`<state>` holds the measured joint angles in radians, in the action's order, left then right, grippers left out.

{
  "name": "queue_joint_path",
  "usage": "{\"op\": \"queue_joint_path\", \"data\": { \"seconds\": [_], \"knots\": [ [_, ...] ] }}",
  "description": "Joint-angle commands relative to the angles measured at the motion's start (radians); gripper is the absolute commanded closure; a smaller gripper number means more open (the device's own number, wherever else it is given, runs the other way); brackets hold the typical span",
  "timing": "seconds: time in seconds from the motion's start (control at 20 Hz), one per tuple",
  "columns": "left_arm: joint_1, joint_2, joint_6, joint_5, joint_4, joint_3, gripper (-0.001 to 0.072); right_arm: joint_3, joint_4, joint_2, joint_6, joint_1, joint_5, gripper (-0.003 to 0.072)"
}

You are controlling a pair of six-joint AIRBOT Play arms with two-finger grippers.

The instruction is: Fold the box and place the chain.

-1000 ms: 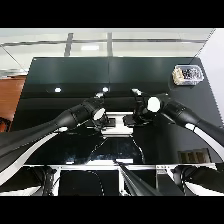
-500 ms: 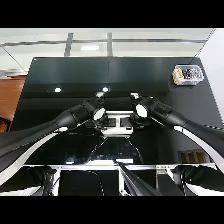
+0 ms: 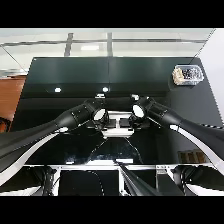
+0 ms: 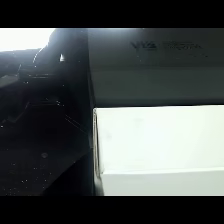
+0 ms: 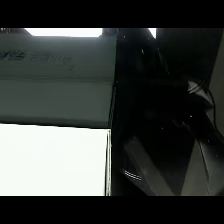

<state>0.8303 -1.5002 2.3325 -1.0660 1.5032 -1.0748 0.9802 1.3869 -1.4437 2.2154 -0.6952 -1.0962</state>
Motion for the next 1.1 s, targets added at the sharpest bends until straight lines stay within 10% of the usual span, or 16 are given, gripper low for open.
{"op": "queue_joint_path", "data": {
  "seconds": [0.0,0.1,0.15,0.35,0.55,0.7,1.05],
  "knots": [
    [-0.001,0.001,0.002,0.0,0.003,0.0,0.0682,0.006,-0.001,-0.001,0.014,-0.001,-0.029,0.0665],
    [-0.001,0.001,0.002,0.001,0.003,0.0,0.0682,0.018,0.001,-0.001,0.013,-0.001,-0.042,0.0627],
    [-0.001,0.001,0.002,0.0,0.003,0.0,0.0682,0.023,0.002,-0.001,0.013,-0.001,-0.041,0.0471],
    [-0.001,0.001,0.002,0.0,0.003,0.0,0.0682,0.028,0.006,-0.001,0.009,-0.001,-0.04,0.0665],
    [-0.001,0.001,0.002,0.001,0.003,0.0,0.0682,0.028,0.006,-0.001,0.01,-0.001,-0.025,0.0662],
    [-0.001,0.001,0.002,0.0,0.002,0.0,0.0682,0.029,0.006,0.0,0.007,0.0,0.001,0.0352],
    [-0.001,0.001,0.002,0.001,0.003,0.0,0.0682,0.036,0.082,0.202,-0.127,0.005,-0.074,0.0354]
  ]
}}
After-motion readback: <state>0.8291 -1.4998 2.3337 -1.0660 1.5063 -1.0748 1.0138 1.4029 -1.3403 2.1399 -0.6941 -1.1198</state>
